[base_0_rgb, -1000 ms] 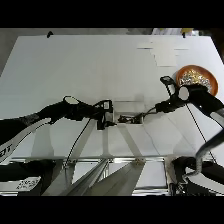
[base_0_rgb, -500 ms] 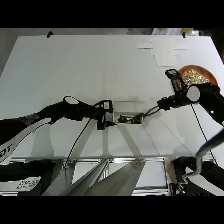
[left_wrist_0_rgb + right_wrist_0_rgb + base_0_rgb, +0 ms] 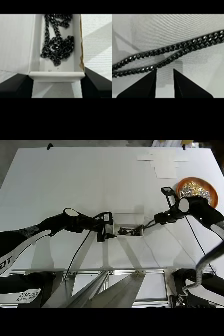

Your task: Fold the box and place the chain.

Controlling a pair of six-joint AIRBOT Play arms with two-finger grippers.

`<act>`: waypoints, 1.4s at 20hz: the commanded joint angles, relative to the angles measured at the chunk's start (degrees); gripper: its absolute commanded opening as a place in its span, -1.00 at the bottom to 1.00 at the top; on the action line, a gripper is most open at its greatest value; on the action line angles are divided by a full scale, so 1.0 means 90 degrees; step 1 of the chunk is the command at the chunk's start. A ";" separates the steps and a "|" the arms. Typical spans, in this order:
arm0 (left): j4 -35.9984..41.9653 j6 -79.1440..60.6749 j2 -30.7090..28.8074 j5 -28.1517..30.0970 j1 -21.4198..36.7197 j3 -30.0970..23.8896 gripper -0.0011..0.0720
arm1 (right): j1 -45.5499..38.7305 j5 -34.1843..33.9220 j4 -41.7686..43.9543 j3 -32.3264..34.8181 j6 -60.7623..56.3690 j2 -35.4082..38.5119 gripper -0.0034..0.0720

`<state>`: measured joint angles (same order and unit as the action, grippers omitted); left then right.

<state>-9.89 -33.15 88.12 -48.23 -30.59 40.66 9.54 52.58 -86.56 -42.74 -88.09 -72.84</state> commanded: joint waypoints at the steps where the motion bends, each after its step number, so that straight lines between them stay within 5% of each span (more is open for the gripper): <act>1: 0.0000 0.0000 0.0000 0.0000 0.0002 0.0005 -0.40 | 0.0005 -0.0131 0.0000 0.0002 -0.0022 -0.0155 -0.34; 6: 0.0000 0.0000 0.0000 0.0000 0.0002 0.0005 -0.40 | 0.0005 -0.0182 0.0000 0.0002 -0.0024 -0.0155 -0.35; 12: 0.0000 0.0000 0.0000 0.0000 0.0002 0.0005 -0.40 | 0.0005 -0.0100 0.0002 0.0005 0.0010 -0.0163 -0.89; 17: -0.0002 0.0000 0.0000 0.0000 0.0002 0.0005 -0.40 | 0.0369 0.0512 0.0024 0.0010 0.0559 0.0015 -0.89; 28: -0.0002 0.0002 0.0000 0.0000 0.0002 0.0005 -0.40 | 0.1829 0.0714 0.1251 0.0010 0.0559 0.3070 -0.89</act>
